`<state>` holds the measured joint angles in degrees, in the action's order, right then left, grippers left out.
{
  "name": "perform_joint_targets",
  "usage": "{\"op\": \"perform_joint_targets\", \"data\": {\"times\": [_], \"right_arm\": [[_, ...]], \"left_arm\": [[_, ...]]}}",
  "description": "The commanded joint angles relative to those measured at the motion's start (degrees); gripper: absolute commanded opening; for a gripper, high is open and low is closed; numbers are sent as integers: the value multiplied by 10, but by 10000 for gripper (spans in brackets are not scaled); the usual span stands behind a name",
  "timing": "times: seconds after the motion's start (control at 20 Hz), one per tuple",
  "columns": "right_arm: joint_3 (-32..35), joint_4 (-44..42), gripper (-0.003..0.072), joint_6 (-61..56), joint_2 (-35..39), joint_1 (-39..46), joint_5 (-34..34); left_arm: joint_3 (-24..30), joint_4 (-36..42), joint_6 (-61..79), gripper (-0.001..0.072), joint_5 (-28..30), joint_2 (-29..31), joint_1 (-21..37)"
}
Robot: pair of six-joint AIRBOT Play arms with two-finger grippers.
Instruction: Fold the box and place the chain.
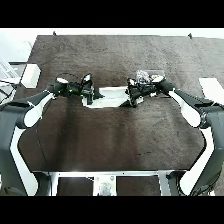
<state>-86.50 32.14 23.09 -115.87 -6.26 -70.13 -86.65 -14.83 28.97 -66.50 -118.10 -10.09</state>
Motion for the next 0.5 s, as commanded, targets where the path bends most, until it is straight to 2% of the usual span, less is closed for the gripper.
{"op": "perform_joint_targets", "data": {"times": [0.0,0.45], "right_arm": [[0,5,577,1,0,-2,9],[0,12,566,-1,-1,-2,13]], "left_arm": [[0,0,0,21,-1,0,0],[0,0,0,21,-1,0,0]]}}
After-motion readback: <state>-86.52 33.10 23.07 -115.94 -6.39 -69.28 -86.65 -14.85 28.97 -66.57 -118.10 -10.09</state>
